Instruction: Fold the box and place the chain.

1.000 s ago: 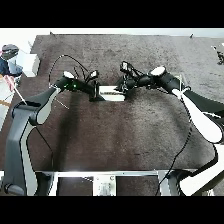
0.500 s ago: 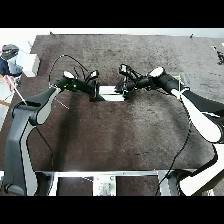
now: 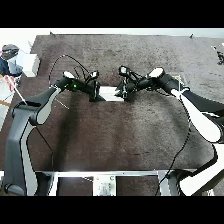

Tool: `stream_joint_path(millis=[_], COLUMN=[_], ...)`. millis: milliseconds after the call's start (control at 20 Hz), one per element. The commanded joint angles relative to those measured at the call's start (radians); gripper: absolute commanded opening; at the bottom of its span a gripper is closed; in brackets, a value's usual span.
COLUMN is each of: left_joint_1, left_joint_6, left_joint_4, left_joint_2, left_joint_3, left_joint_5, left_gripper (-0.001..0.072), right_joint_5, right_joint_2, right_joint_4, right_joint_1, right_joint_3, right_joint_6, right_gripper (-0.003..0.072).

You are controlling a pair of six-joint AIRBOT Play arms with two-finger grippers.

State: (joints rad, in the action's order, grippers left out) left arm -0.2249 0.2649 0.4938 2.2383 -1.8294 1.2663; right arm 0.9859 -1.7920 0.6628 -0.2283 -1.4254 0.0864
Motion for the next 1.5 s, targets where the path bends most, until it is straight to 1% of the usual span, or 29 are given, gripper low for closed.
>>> stream_joint_path(millis=[0,150,250,350,400,450,500,650,900,1000,1100,1150,1300,1400,1450], left_joint_1=[0.000,0.000,0.000,0.000,0.000,0.000,0.000,0.000,0.000,0.000,0.000,0.000,0.000,0.000,0.000], left_joint_6=[-0.003,-0.003,-0.003,-0.003,-0.003,-0.003,-0.003,-0.003,-0.003,-0.003,-0.003,-0.003,-0.003,-0.003,-0.003], left_joint_4=[-0.001,-0.001,-0.001,-0.001,-0.001,-0.001,-0.001,-0.001,-0.001,-0.001,-0.001,-0.001,-0.001,0.000,0.000], left_joint_2=[0.001,0.001,0.001,0.001,0.001,0.001,0.001,0.001,0.001,0.001,0.001,0.001,0.001,0.001,0.001], left_joint_3=[0.000,0.000,0.000,0.000,0.000,0.000,0.000,0.000,0.000,0.000,0.000,0.000,0.000,0.000,0.000], left_joint_5=[-0.002,-0.002,-0.001,-0.002,-0.002,-0.002,-0.002,-0.002,-0.002,-0.002,-0.002,-0.002,-0.002,-0.002,-0.002], left_gripper=[0.0415,0.0415,0.0415,0.0415,0.0415,0.0415,0.0415,0.0414,0.0415,0.0415,0.0415,0.0415,0.0415,0.0415,0.0415], right_joint_5=[0.056,0.050,0.051,0.063,0.082,0.092,0.088,0.089,0.142,0.164,0.141,0.134,0.102,0.071,0.060], right_joint_2=[0.000,0.000,0.009,0.019,0.019,0.019,0.018,-0.010,-0.093,-0.115,-0.122,-0.122,-0.114,-0.085,-0.060], right_joint_4=[0.004,-0.003,-0.066,-0.162,-0.219,-0.269,-0.304,-0.302,-0.202,-0.149,-0.062,-0.042,-0.048,-0.106,-0.163], right_joint_1=[0.000,0.010,0.027,0.047,0.053,0.059,0.059,0.059,0.058,0.057,0.058,0.059,0.060,0.060,0.060], right_joint_3=[0.000,0.000,-0.001,-0.004,-0.008,-0.008,-0.008,-0.007,-0.005,-0.005,-0.005,-0.005,-0.006,-0.006,-0.006], right_joint_6=[-0.005,-0.004,-0.004,0.001,0.008,0.007,-0.004,-0.083,-0.193,-0.225,-0.294,-0.306,-0.310,-0.274,-0.244], right_gripper=[0.0354,0.0354,0.0354,0.0352,0.0298,0.0137,0.0009,0.0007,0.0008,0.0008,0.0008,0.0007,0.0008,0.0007,0.0007])
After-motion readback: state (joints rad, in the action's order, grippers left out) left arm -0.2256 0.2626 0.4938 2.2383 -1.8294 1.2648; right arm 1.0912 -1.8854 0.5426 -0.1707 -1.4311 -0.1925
